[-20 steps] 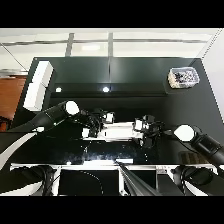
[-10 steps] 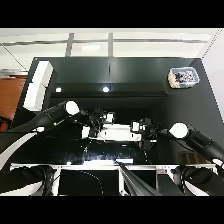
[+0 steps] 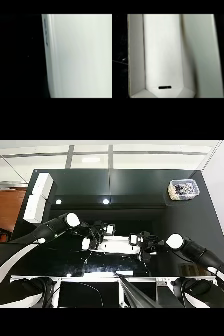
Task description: Fold the box and place the chain.
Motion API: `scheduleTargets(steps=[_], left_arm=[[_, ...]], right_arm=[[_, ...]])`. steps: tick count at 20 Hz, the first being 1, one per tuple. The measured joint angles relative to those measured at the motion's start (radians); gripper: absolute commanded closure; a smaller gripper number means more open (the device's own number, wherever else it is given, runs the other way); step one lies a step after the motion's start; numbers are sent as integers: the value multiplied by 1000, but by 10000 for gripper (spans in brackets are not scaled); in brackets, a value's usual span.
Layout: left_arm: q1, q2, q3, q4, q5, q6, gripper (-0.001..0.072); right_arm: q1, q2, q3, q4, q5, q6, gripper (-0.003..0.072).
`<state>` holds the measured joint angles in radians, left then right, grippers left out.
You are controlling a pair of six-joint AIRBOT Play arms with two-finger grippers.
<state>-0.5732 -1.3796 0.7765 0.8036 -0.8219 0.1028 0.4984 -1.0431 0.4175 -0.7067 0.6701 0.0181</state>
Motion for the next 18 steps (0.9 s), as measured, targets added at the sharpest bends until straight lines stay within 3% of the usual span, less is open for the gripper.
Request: scheduleTargets(steps=[18], left_arm=[[0, 0, 0, -1, -1, -3, 681]], right_arm=[[0, -19, -18, 48, -45, -19, -8]])
